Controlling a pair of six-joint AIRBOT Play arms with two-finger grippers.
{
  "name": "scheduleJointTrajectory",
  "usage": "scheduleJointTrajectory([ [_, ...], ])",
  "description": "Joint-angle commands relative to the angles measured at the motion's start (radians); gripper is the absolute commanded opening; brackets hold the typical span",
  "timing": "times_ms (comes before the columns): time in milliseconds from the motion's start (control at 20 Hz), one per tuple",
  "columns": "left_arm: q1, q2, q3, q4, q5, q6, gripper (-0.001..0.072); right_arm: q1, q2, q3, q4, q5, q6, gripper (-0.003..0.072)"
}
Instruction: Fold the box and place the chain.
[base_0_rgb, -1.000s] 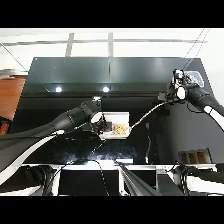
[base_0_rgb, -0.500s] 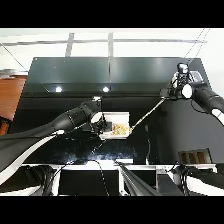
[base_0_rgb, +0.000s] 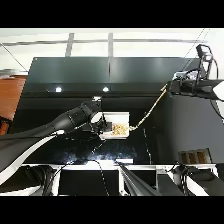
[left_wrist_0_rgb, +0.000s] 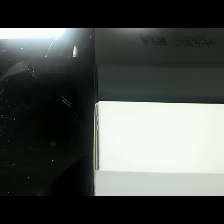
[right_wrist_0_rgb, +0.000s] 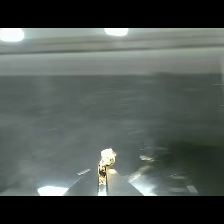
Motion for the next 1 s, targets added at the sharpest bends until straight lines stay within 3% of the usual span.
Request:
scheduleJointTrajectory([
  [0, 0.000, -0.001, 0.000, 0.008, 0.000, 0.000, 0.0032, 0.000, 0.111, 0.060, 0.283, 0.207, -0.150, 0.0012],
  [250, 0.000, -0.001, 0.000, 0.023, 0.003, 0.000, 0.0032, 0.016, 0.161, 0.150, 0.564, 0.353, -0.202, 0.0019],
  [650, 0.000, -0.001, 0.000, 0.030, -0.001, 0.000, 0.0032, 0.383, 0.089, 0.064, 0.408, 0.306, -0.134, 0.0020],
  [950, 0.000, -0.001, 0.000, 0.030, -0.001, 0.000, 0.0032, 0.449, -0.057, -0.008, 0.365, 0.187, -0.145, 0.0022],
])
